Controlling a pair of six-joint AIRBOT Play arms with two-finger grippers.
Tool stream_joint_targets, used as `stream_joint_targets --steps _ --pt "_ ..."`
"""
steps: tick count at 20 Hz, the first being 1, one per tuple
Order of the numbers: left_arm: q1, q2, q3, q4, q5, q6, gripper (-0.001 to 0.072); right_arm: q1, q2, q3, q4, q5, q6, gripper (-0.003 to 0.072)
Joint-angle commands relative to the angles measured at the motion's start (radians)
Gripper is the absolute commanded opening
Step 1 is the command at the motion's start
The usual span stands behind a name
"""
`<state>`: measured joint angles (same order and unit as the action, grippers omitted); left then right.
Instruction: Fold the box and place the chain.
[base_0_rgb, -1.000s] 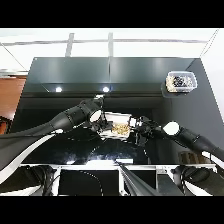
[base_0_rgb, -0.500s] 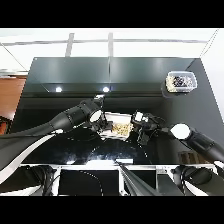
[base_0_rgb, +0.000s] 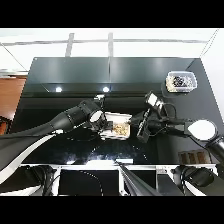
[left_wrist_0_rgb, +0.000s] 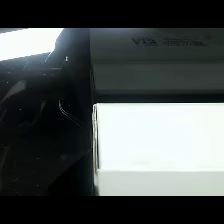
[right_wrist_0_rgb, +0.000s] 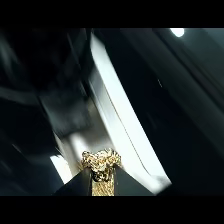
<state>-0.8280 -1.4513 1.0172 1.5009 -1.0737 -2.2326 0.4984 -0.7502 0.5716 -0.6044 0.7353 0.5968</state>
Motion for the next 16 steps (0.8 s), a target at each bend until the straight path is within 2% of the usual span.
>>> stream_joint_targets --steps 1,4,5,6,7,10,12,13,14,15,16 --pt "0.0 0.0 0.0 0.001 -0.001 0.0 0.0031 0.005 0.005 0.024 0.194 0.009 0.063 0.0017" --pt "0.0 0.0 0.0 0.001 0.0 0.0 0.0031 0.031 -0.047 0.024 0.15 -0.037 0.171 0.0038" --pt "0.001 0.0 0.0 0.002 0.0 0.001 0.0031 0.036 -0.074 0.024 0.126 -0.04 0.216 0.0186" --pt "0.001 0.0 0.0 0.002 0.002 0.0 0.0031 0.037 -0.096 0.024 0.09 -0.038 0.257 0.0383" --pt "0.001 0.0 0.0 0.002 0.003 -0.004 0.003 0.028 -0.098 0.025 0.027 -0.036 0.296 0.0441" --pt "0.001 0.0 0.0 0.006 0.009 -0.101 0.0029 -0.097 -0.039 0.053 -0.087 0.061 0.368 0.044" --pt "0.001 0.0 0.0 0.004 0.018 -0.141 0.0031 -0.208 0.026 0.072 -0.104 0.107 0.369 0.044" --pt "0.001 0.0 0.002 -0.004 0.016 -0.156 0.0115 -0.253 0.056 0.072 -0.104 0.113 0.369 0.0441" --pt "0.001 0.0 0.005 -0.027 0.013 -0.156 0.04 -0.292 0.081 0.072 -0.104 0.125 0.369 0.044" --pt "0.001 0.001 0.013 -0.044 0.0 -0.153 0.0629 -0.32 0.097 0.072 -0.104 0.14 0.373 0.044" --pt "0.001 0.002 0.027 -0.053 -0.02 -0.132 0.0685 -0.341 0.104 0.072 -0.104 0.157 0.377 0.044"
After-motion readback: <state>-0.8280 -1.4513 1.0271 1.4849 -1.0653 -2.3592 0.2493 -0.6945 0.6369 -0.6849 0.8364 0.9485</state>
